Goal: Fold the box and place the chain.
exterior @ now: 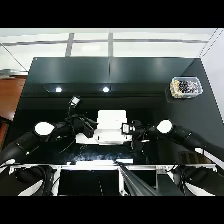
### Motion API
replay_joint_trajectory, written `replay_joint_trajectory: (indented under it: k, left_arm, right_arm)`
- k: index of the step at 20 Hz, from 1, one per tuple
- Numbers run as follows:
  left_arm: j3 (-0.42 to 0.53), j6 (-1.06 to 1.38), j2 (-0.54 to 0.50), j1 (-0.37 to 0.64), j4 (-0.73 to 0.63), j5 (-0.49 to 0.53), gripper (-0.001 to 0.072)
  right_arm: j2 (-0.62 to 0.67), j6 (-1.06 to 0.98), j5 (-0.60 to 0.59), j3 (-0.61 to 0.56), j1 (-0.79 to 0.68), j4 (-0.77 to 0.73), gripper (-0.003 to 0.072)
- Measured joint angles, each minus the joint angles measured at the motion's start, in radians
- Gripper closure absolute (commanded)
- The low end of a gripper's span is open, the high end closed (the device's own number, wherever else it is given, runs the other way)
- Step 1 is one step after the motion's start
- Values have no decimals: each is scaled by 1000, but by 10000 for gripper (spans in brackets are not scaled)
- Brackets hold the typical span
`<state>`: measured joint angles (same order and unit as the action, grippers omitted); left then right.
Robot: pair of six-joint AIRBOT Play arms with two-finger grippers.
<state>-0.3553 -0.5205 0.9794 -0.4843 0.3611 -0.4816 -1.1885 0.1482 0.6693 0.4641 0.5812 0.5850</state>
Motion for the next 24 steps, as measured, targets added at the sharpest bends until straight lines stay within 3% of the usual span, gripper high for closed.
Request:
replay_joint_trajectory:
  k: [3, 7, 8, 11, 12, 13, 16, 20, 24]
  left_arm:
    - [0, 32, 47, -2, -2, -12, 679]
    - [-16, 74, 27, 28, 25, -54, 673]
    - [-21, 80, 8, 47, 43, -69, 630]
    - [-27, 88, -71, 130, 121, -132, 381]
    - [-28, 89, -102, 167, 155, -170, 215]
    - [-29, 89, -131, 203, 188, -213, -8]
    - [-30, 97, -203, 298, 320, -348, -3]
    - [-15, 248, -237, 312, 456, -494, 20]
    - [2, 378, -237, 229, 492, -423, 27]
  right_arm:
    - [0, 0, 0, 0, 0, 0, 152]
    - [0, 1, 0, 0, 0, 2, 152]
    - [0, 1, 0, 0, 0, 2, 152]
    - [0, 0, 0, 0, 0, 0, 152]
    - [0, 0, 0, 0, 0, 0, 152]
    - [0, 0, 0, 0, 0, 0, 152]
    - [0, 0, 0, 0, 0, 0, 152]
    - [0, 0, 0, 0, 0, 0, 152]
    - [0, 0, 0, 0, 0, 0, 152]
